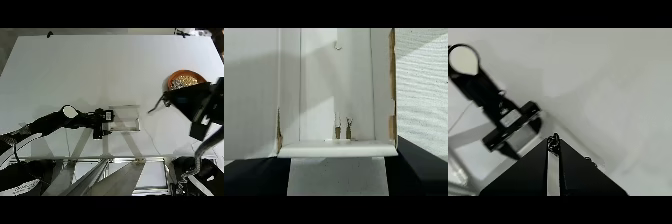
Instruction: Fold the box and place the chain.
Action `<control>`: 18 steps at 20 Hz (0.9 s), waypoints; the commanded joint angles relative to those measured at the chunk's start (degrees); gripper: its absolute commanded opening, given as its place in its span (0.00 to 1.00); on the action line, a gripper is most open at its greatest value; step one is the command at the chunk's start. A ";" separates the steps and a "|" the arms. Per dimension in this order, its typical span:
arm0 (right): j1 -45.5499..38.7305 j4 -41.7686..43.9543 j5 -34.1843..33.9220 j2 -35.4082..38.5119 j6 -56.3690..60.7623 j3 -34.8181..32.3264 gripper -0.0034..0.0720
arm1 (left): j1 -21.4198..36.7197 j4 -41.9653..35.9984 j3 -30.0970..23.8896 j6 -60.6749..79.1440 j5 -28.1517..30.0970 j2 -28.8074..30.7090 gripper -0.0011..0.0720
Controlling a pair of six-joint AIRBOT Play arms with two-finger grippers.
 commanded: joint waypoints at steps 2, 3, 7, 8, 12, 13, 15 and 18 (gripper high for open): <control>9.27 0.66 -0.13 -9.16 3.15 0.00 0.07 | 0.00 0.02 0.02 0.02 0.02 -0.02 0.11; 11.30 0.13 -0.15 -11.43 4.11 0.00 0.07 | 0.00 0.02 0.02 0.02 0.02 -0.02 0.11; 14.80 -5.70 0.20 -17.94 9.60 -0.04 0.07 | 0.00 0.02 0.02 0.02 0.02 -0.02 0.11; 14.80 -6.73 0.24 -18.69 10.75 -0.07 0.07 | 0.00 0.02 0.02 0.02 0.02 -0.02 0.11; 14.80 -7.37 -1.38 -19.37 13.94 -4.04 0.07 | 0.00 0.02 0.02 0.02 0.02 -0.02 0.11; 14.80 -7.32 -3.37 -19.37 14.86 -5.99 0.07 | 0.00 0.02 0.02 0.02 0.02 -0.02 0.11; 14.80 -6.49 -8.00 -19.37 15.45 -8.74 0.07 | 0.00 0.02 0.02 0.02 0.02 -0.02 0.11; 14.80 -4.07 -15.08 -17.92 16.44 -8.85 0.07 | 0.00 0.02 0.02 0.02 0.02 -0.02 0.11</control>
